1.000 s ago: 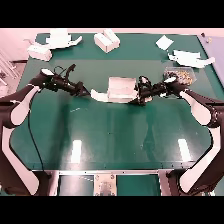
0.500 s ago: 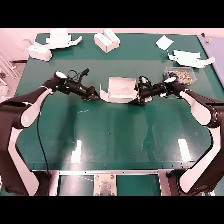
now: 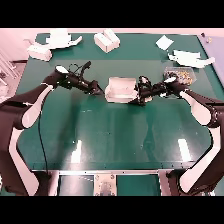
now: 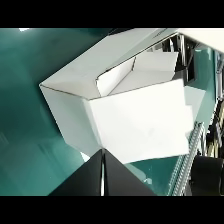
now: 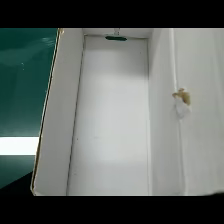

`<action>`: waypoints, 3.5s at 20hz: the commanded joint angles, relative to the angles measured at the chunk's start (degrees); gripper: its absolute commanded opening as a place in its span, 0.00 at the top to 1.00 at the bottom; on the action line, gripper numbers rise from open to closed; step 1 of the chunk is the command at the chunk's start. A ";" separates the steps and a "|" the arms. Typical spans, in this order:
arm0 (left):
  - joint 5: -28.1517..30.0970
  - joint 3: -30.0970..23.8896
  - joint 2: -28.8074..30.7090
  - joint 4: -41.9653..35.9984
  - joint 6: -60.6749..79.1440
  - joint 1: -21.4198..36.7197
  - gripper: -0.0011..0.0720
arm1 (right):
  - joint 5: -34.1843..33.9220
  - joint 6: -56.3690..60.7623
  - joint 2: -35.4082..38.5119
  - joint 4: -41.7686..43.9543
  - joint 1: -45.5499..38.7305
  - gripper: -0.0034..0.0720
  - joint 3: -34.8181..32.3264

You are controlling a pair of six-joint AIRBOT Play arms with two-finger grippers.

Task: Fold the box and place the chain.

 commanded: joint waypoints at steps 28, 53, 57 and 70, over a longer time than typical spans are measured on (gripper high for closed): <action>3.28 4.85 0.48 5.88 -1.62 -3.78 0.64 | 0.00 0.02 0.02 0.02 0.02 0.13 0.02; 5.16 15.65 0.48 30.49 -24.85 -12.70 0.53 | 0.02 0.02 0.02 0.02 0.02 0.13 0.02; 6.67 16.09 0.42 34.95 -29.70 -15.28 0.53 | 0.02 0.02 0.02 0.02 0.02 0.13 0.02; 7.13 16.09 0.42 40.39 -40.15 -18.05 0.48 | 0.02 0.02 0.02 0.02 0.02 0.13 0.02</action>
